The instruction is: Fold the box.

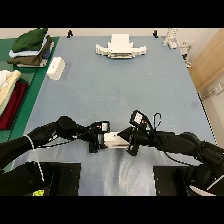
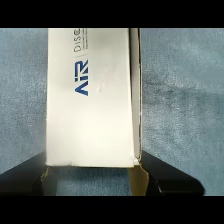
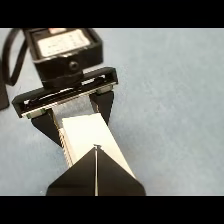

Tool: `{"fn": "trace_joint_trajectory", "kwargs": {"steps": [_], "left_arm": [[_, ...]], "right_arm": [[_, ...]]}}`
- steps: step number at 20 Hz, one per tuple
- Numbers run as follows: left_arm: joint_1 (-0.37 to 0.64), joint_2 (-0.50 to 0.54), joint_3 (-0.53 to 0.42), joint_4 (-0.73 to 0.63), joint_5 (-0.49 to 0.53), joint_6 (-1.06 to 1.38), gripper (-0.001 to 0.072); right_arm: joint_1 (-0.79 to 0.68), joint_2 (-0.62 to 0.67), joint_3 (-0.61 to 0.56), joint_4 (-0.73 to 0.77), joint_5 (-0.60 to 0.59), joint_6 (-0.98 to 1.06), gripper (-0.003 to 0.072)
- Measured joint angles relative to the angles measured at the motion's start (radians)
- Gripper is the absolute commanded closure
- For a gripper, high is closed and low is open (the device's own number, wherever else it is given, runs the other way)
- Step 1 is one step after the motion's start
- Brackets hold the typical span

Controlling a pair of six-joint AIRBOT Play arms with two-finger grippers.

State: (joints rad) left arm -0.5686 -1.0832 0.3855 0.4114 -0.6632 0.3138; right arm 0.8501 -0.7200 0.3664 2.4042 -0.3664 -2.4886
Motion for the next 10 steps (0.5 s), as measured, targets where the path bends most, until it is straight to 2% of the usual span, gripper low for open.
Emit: {"fn": "trace_joint_trajectory", "kwargs": {"steps": [4, 10], "left_arm": [[0.000, 0.000, 0.000, 0.000, 0.000, 0.000, 0.0208], [0.000, 0.000, 0.000, 0.000, 0.001, 0.000, 0.0208]], "right_arm": [[0.067, 0.003, -0.070, 0.020, 0.134, 0.077, 0.0681], [0.096, -0.050, -0.110, 0.027, 0.195, 0.110, 0.0681]]}}
